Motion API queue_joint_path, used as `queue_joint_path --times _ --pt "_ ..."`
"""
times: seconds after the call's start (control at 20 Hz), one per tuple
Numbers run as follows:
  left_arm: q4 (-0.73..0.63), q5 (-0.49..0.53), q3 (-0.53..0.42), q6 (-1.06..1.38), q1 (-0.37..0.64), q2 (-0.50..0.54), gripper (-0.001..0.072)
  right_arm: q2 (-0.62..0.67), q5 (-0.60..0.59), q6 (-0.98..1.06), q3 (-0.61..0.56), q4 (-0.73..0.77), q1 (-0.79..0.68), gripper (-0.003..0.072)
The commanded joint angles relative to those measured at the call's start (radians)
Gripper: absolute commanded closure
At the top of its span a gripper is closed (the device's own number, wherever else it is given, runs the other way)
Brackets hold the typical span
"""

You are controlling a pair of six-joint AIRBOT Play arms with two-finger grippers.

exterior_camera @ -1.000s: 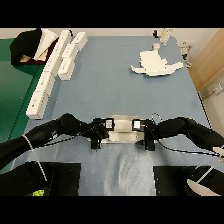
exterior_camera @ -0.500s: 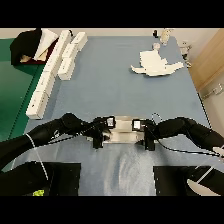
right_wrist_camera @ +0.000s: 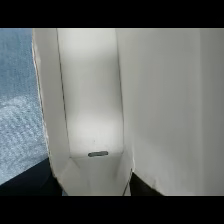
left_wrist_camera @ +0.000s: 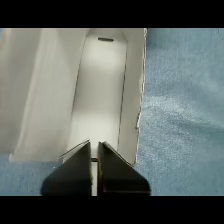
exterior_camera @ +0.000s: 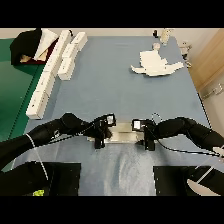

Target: Fold the box.

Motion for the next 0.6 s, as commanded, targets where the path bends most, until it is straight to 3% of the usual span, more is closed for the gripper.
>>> queue_joint_path --times 0.0,0.15,0.3,0.45,0.55 --pt "0.095 -0.026 0.002 -0.138 0.002 0.014 0.0697 0.0 0.0 0.001 0.0 0.001 0.001 0.0238" --pt "0.34 -0.048 0.003 -0.499 0.012 0.092 0.0697 0.0 0.0 0.001 0.0 0.0 0.001 0.0238" --pt "0.526 -0.162 0.002 -0.85 0.076 0.255 0.0697 0.0 0.0 0.001 0.0 0.0 0.001 0.0238" --pt "0.644 -0.226 0.002 -1.249 0.204 0.399 0.0697 0.0 0.0 0.001 0.0 0.001 0.001 0.0238" --pt "0.704 -0.29 0.0 -1.485 0.328 0.442 0.0697 0.0 0.0 0.001 0.0 0.001 0.001 0.0238"
